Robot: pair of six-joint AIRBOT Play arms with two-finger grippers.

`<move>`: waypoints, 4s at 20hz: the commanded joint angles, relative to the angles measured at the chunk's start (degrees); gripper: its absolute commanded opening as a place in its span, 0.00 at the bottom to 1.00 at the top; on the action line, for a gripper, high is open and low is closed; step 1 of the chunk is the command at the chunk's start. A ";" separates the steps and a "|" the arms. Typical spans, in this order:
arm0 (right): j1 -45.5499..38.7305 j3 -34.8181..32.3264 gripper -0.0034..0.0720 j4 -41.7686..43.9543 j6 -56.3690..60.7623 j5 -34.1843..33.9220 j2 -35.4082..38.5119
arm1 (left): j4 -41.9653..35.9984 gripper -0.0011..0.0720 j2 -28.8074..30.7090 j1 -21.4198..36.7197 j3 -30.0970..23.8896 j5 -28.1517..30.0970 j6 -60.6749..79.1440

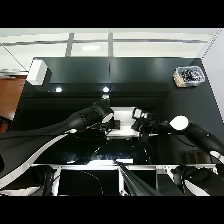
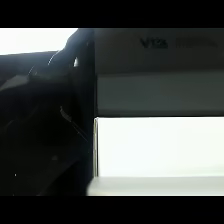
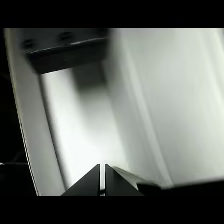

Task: Fold the box and place the chain.

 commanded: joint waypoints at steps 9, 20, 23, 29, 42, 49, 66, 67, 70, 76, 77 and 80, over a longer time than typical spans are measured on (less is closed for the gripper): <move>-45.40 -0.48 0.11 -14.93 62.05 22.08 4.76 | 0.02 0.05 -0.02 -0.02 0.04 -0.63 0.24; -29.66 0.09 0.11 -0.68 55.80 26.49 -12.48 | 0.02 0.05 -0.50 -0.02 0.04 -0.63 0.24; -27.82 0.79 0.12 -0.20 55.63 27.74 -12.48 | 0.02 0.05 -0.50 -0.02 0.04 -0.63 0.24; -23.45 0.90 0.97 7.04 48.54 31.08 -12.46 | 0.02 0.05 -0.50 -0.02 0.04 -0.63 0.24; -12.68 9.01 0.82 0.83 56.28 25.46 -12.28 | 0.04 0.05 -0.50 -0.02 0.04 -0.63 0.24; 5.79 20.76 0.66 -30.40 89.70 17.92 -12.28 | 0.02 0.05 -0.50 -0.02 0.04 -0.63 0.24; 18.43 23.30 0.36 -45.57 117.09 18.95 -16.24 | 0.04 0.05 -0.50 -0.02 0.04 -0.61 0.24; 18.43 23.41 0.36 -45.88 117.20 19.23 -16.63 | 0.04 0.05 -0.50 -0.02 0.04 -0.61 0.24; 18.43 23.43 0.36 -45.88 117.20 19.96 -17.75 | 0.04 0.05 -0.55 -0.02 0.04 -0.63 0.24; 18.69 25.22 0.36 -47.76 117.35 20.92 -18.67 | 0.02 0.05 -0.68 -0.02 0.04 -0.63 0.24; 18.78 25.31 0.36 -48.00 117.39 21.35 -18.69 | 0.04 0.05 -0.68 -0.02 0.04 -0.63 0.24; 19.28 25.31 0.36 -48.11 117.61 21.79 -19.15 | 0.02 0.05 -0.68 -0.02 0.04 -0.63 0.24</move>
